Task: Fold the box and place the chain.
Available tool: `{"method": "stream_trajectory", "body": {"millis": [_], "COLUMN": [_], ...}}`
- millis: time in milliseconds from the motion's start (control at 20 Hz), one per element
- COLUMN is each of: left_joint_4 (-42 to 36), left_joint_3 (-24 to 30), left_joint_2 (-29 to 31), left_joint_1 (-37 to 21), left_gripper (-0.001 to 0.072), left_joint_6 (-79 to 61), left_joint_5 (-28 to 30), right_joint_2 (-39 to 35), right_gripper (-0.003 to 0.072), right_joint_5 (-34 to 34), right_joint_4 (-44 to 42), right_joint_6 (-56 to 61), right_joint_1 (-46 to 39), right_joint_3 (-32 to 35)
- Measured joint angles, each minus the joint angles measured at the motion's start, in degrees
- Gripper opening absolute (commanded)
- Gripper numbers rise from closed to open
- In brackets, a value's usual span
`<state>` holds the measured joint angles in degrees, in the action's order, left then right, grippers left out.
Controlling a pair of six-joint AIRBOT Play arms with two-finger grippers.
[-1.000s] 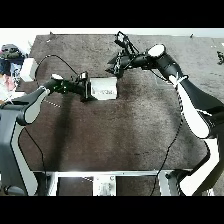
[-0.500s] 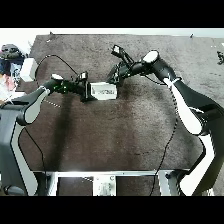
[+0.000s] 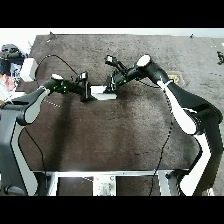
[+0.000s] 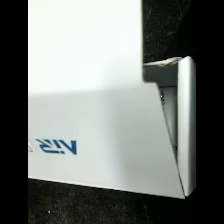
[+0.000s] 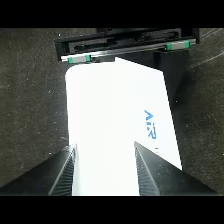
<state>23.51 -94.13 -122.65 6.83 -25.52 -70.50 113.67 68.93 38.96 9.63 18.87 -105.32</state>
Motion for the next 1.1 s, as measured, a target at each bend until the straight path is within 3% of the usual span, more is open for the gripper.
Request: {"method": "stream_trajectory", "body": {"millis": [100,550,650,750,1100], "left_joint_4": [0.0,0.0,0.0,0.0,0.0], "left_joint_3": [0.0,0.0,0.0,0.0,0.0], "left_joint_2": [0.0,0.0,0.0,0.0,0.0], "left_joint_1": [0.0,0.0,0.0,0.0,0.0], "left_gripper": [0.0459,0.0458,0.0458,0.0458,0.0459], "left_joint_6": [0.0,0.0,0.0,0.0,0.0], "left_joint_5": [0.0,0.0,0.0,0.0,0.0], "right_joint_2": [0.3,0.9,0.1,-1.1,-2.7], "right_gripper": [0.0549,0.0548,0.0546,0.0475,0.0474], "right_joint_5": [-1.3,-8.0,-7.2,-5.2,-4.0], "right_joint_4": [0.7,3.1,3.3,3.2,-2.8], "right_joint_6": [0.0,-1.2,-1.3,0.2,1.6], "right_joint_1": [0.2,0.5,0.5,0.3,-2.1], "right_joint_3": [0.0,0.0,0.0,0.0,5.0]}}
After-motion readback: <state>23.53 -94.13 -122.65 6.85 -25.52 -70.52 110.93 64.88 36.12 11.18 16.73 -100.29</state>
